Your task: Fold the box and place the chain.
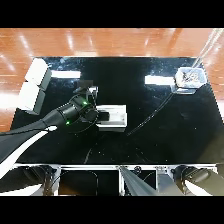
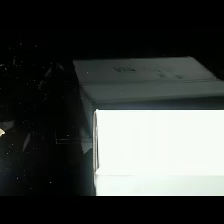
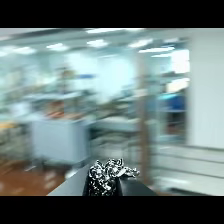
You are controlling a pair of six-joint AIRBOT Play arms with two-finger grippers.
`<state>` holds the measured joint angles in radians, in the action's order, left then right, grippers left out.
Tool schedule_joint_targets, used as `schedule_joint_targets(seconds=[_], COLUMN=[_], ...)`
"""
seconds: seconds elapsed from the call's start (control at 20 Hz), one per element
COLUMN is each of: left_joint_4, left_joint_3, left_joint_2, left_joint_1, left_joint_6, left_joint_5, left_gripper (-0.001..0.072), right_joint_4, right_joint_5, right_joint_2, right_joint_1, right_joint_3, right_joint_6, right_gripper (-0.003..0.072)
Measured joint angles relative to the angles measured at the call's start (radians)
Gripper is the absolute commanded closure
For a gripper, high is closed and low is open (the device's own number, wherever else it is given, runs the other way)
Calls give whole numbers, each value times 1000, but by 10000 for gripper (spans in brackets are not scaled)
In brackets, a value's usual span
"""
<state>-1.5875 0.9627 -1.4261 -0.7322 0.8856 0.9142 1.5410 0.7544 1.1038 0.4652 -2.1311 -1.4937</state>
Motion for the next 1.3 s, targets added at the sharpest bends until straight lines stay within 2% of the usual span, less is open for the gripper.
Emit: schedule_joint_targets(seconds=[0.25,0.55,0.85,1.05,1.3], left_joint_4=[0,1,18,23,23], left_joint_3=[0,0,1,0,1], left_joint_2=[0,0,-10,-23,-28], left_joint_1=[0,0,0,0,0], left_joint_6=[0,-5,-42,-50,-51], left_joint_5=[0,1,5,17,21], left_gripper=[683,685,685,684,685], right_joint_4=[2,-7,-36,72,232], right_joint_5=[97,184,234,247,275], right_joint_2=[-20,-28,-33,-78,-195], right_joint_1=[225,378,417,422,423], right_joint_3=[123,254,283,286,286], right_joint_6=[24,-15,-36,-66,-140], right_gripper=[662,663,663,663,662])
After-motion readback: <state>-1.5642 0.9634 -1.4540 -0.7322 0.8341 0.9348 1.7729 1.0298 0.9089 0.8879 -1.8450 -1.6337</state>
